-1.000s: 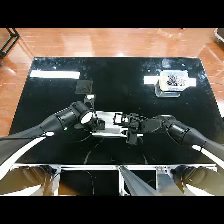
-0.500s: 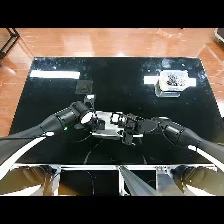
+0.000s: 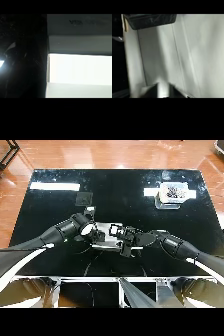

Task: Fold the box and place the chain.

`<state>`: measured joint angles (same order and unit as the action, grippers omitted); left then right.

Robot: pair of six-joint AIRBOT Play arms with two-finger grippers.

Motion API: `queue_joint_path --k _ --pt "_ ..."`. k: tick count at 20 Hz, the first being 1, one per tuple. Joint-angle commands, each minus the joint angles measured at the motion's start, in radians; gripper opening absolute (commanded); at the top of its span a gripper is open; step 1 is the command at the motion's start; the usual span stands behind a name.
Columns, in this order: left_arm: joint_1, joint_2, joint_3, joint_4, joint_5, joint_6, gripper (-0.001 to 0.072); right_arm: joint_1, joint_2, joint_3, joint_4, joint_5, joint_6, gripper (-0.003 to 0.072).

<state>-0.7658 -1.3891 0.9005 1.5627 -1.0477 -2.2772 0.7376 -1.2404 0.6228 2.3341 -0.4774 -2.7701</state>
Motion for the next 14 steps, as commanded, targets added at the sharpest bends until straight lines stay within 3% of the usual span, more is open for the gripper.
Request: queue_joint_path --k 1,6,9,12,14 --pt "0.0 -0.001 -0.001 -0.001 -0.009 0.0 0.0025 -0.024 0.011 0.001 -0.052 -0.03 0.102 0.0023" --pt "0.0 -0.001 -0.001 0.0 0.0 0.0 0.0025 -0.257 0.141 0.001 -0.135 -0.394 0.625 0.0023" --pt "0.0 -0.001 -0.001 0.0 -0.001 0.0 0.0025 -0.461 0.254 0.001 -0.162 -0.608 0.732 0.0023" --pt "0.0 -0.001 -0.001 0.0 -0.002 0.0 0.0025 -0.722 0.337 -0.002 -0.17 -0.713 0.88 0.0023" --pt "0.0 -0.001 -0.001 0.0 -0.001 0.0 0.0025 -0.83 0.34 -0.045 -0.151 -0.697 0.977 0.0023"
